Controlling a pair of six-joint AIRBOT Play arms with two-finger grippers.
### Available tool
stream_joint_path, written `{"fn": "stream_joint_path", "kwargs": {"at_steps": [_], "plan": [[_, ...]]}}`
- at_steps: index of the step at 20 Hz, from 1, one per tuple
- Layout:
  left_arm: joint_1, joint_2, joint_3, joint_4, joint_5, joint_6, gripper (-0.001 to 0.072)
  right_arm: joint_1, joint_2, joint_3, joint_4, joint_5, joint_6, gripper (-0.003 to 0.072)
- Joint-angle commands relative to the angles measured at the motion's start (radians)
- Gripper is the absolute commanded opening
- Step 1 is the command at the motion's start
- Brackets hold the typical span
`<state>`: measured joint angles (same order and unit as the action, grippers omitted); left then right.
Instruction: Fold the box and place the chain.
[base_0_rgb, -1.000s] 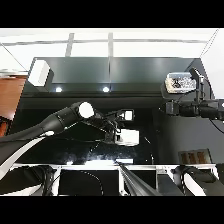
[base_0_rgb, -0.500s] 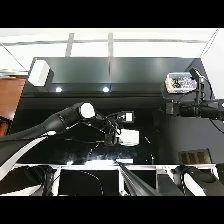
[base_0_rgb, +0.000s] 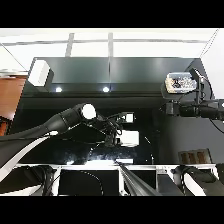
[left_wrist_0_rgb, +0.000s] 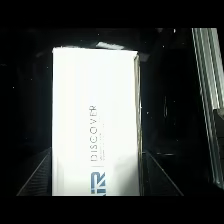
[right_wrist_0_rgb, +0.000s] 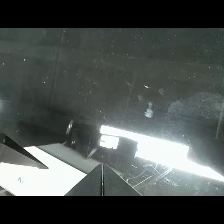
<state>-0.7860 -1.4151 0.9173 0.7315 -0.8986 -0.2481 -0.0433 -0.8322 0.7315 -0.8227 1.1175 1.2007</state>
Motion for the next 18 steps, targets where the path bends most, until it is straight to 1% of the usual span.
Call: {"fn": "stream_joint_path", "kwargs": {"at_steps": [1,3,4,6,9,10,11,12,14,15,16,18], "plan": [[0.000,-0.003,-0.002,0.001,0.003,-0.014,0.0704,0.000,0.001,0.001,0.000,0.000,0.000,0.0013],[-0.006,-0.006,-0.013,0.003,0.018,-0.013,0.0704,0.000,0.001,0.001,0.000,0.000,0.000,0.0013],[-0.017,-0.014,-0.024,0.019,0.041,-0.007,0.0704,0.000,0.001,0.001,0.000,-0.002,0.000,0.0013],[-0.055,-0.040,-0.031,0.104,0.092,-0.007,0.0704,0.000,0.001,0.001,0.000,-0.007,0.000,0.0013],[-0.086,-0.060,-0.031,0.106,0.166,-0.023,0.0698,0.000,0.001,0.001,0.000,-0.005,0.000,0.0014],[-0.084,-0.057,-0.026,0.106,0.165,-0.028,0.0610,-0.001,0.001,0.001,0.000,-0.001,0.000,0.0013],[-0.071,-0.050,-0.016,0.121,0.153,-0.080,0.0394,0.000,0.001,0.001,0.000,0.004,0.000,0.0013],[-0.048,-0.040,-0.005,0.132,0.130,-0.133,0.0340,-0.001,0.001,0.001,0.000,0.008,0.000,0.0013],[0.026,0.008,0.002,0.136,0.069,-0.193,0.0340,-0.001,0.001,0.001,0.000,0.007,0.000,0.0013],[0.075,0.044,0.002,0.163,0.037,-0.237,0.0340,-0.001,0.001,0.001,0.000,0.008,0.000,0.0013],[0.126,0.079,0.002,0.204,0.006,-0.298,0.0340,-0.001,0.001,0.001,0.001,0.008,0.000,0.0013],[0.257,0.150,0.002,0.331,-0.075,-0.422,0.0340,-0.001,0.001,0.001,0.001,0.008,0.000,0.0014]]}}
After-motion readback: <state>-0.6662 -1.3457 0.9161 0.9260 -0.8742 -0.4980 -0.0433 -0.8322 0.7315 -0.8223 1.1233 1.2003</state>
